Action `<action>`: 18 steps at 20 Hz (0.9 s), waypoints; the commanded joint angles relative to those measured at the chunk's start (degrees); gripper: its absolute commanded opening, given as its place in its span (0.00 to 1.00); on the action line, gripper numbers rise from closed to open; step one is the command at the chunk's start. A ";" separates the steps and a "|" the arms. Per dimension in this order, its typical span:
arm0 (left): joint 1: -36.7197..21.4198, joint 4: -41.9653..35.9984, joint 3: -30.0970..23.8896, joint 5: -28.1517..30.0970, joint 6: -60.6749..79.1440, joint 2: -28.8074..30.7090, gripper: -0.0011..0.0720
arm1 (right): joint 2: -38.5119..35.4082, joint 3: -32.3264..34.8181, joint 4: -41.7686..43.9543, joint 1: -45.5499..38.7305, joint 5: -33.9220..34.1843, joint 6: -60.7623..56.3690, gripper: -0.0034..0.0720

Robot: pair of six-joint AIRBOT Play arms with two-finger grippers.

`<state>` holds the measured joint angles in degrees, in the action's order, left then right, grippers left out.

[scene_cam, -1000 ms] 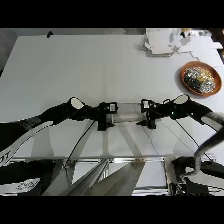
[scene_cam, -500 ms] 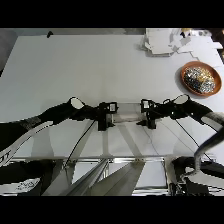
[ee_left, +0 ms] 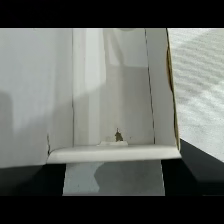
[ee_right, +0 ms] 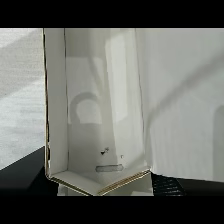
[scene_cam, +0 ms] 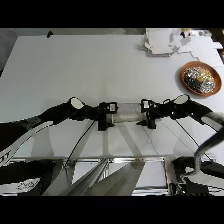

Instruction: Fold the box and place the chain.

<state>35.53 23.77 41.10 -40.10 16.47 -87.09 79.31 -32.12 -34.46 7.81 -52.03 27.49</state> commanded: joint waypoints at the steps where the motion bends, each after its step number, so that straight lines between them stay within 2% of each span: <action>1: 0.04 0.04 -0.04 -0.02 0.02 -0.02 0.39 | -0.04 -0.02 -0.33 -0.04 -0.09 -0.24 0.59; 2: 0.04 0.04 -0.04 0.00 0.04 -0.02 0.39 | -0.24 -0.02 -0.26 -0.04 -0.07 -0.72 0.81; 3: 0.04 0.04 -0.04 0.00 0.04 -0.02 0.39 | -0.48 -0.02 -0.22 -0.09 -0.07 -1.25 0.97; 4: 0.04 0.02 -0.04 0.00 0.02 -0.02 0.39 | -1.14 -0.04 -0.76 -0.09 -0.04 -2.89 0.98; 7: 0.04 0.04 -0.04 0.00 0.02 -0.02 0.39 | -4.28 -0.04 -5.05 -0.09 -0.07 -7.10 0.98; 12: 0.04 0.04 -0.04 0.00 0.04 -0.02 0.39 | -11.56 -0.04 -18.93 -0.09 -1.92 -20.70 0.97; 15: 0.04 0.02 -0.04 0.00 0.04 -0.02 0.39 | -16.55 -0.07 -23.43 -0.09 -3.87 -26.27 0.94; 18: 0.04 0.04 -0.04 -0.02 0.04 -0.02 0.39 | -23.15 -0.04 -23.30 -0.09 -5.68 -27.67 0.66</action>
<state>35.59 23.79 41.10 -40.10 16.51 -87.15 61.43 -32.12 -55.22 7.73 -55.83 3.70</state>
